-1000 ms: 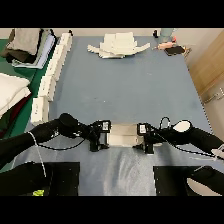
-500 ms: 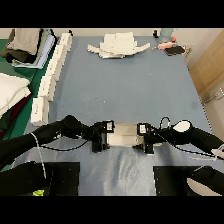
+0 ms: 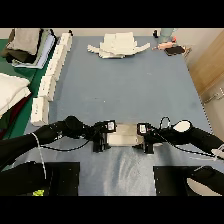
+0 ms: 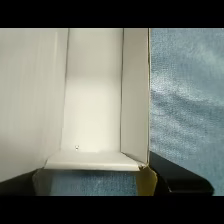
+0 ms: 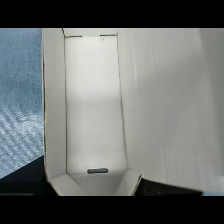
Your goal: Fold the box.
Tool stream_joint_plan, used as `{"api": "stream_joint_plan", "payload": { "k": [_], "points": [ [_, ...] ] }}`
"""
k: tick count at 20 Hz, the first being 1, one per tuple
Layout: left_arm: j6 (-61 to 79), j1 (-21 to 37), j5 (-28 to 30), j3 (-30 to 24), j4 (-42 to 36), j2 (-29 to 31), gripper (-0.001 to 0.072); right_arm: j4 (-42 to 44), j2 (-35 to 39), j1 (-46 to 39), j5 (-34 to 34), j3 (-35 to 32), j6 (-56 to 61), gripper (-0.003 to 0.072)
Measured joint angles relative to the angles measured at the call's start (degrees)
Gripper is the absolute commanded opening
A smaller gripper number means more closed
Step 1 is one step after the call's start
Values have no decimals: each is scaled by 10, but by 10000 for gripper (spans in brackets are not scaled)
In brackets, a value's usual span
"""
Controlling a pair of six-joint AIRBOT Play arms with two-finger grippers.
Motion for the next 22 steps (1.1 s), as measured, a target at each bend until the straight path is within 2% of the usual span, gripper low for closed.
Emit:
{"api": "stream_joint_plan", "payload": {
  "k": [22],
  "points": [
    [-24, -1, 8, 3, 0, -3, 615, 0, 0, 0, 1, 0, 0, 514]
  ]
}}
